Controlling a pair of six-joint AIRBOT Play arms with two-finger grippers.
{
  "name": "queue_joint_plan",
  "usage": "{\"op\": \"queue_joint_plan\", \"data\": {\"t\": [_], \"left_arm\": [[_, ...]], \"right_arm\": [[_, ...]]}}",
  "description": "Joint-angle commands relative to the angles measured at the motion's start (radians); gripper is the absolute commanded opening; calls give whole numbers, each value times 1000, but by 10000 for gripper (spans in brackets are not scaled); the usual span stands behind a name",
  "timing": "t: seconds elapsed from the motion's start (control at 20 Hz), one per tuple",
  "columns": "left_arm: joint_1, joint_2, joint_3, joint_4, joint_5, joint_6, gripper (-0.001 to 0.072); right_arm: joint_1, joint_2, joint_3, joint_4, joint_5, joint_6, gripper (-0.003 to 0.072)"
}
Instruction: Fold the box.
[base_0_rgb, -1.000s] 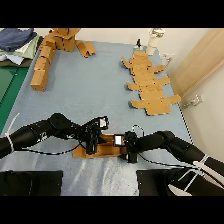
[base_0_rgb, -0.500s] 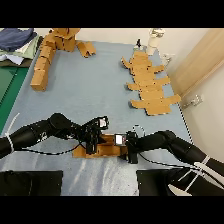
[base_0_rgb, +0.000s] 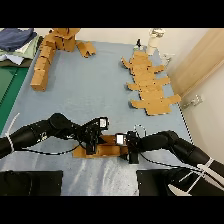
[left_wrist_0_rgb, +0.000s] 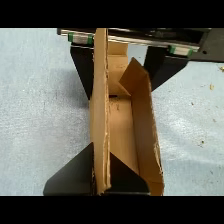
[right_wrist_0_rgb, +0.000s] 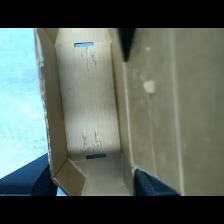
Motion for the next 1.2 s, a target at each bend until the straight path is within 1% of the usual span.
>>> {"op": "queue_joint_plan", "data": {"t": [0.0, 0.15, 0.2, 0.25, 0.9, 1.15], "left_arm": [[0, 0, 0, 0, 4, 0, 13], [0, 0, 0, 0, 4, 0, 13], [0, 0, 0, 0, 4, 0, 13], [0, 0, 0, 0, 4, 0, 13], [0, 0, 0, 0, 4, 0, 13], [0, 0, 0, 0, 4, 0, 13]], "right_arm": [[0, -5, 0, -9, 9, 1, 571], [0, -23, 0, -8, 10, 0, 571], [0, -26, 0, -8, 14, 1, 553], [0, -27, 0, -9, 16, 0, 506], [0, -29, -2, -24, 19, 1, 504], [0, -29, -2, -27, 19, 1, 519]]}}
